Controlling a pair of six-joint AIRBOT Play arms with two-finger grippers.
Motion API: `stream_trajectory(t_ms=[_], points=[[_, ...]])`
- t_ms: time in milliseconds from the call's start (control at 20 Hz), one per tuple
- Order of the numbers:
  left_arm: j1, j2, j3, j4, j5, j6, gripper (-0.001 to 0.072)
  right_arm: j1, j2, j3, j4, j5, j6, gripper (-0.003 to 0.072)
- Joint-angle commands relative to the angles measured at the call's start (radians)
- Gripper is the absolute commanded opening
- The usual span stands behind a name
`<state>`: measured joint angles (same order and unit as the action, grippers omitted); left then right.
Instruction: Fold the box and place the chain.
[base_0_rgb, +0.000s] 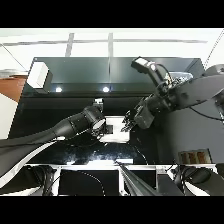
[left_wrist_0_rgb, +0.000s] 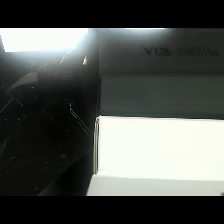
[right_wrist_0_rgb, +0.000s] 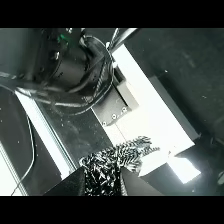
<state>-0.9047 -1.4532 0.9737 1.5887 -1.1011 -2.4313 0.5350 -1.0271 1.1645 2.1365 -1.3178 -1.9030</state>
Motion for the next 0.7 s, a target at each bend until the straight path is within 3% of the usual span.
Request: stream_trajectory(t_ms=[0, 300, 650], points=[[0.0, -0.001, 0.0, 0.0, 0.0, 0.0, 0.0028, 0.045, -0.024, -0.079, 0.01, 0.109, 0.024, 0.0024], [-0.001, -0.001, 0.0, 0.0, 0.0, 0.0, 0.0028, 0.078, -0.071, -0.105, 0.015, 0.214, 0.05, 0.0024], [-0.001, -0.001, 0.0, 0.0, 0.0, 0.0, 0.0028, 0.078, -0.071, -0.105, 0.014, 0.201, 0.053, 0.0024]])
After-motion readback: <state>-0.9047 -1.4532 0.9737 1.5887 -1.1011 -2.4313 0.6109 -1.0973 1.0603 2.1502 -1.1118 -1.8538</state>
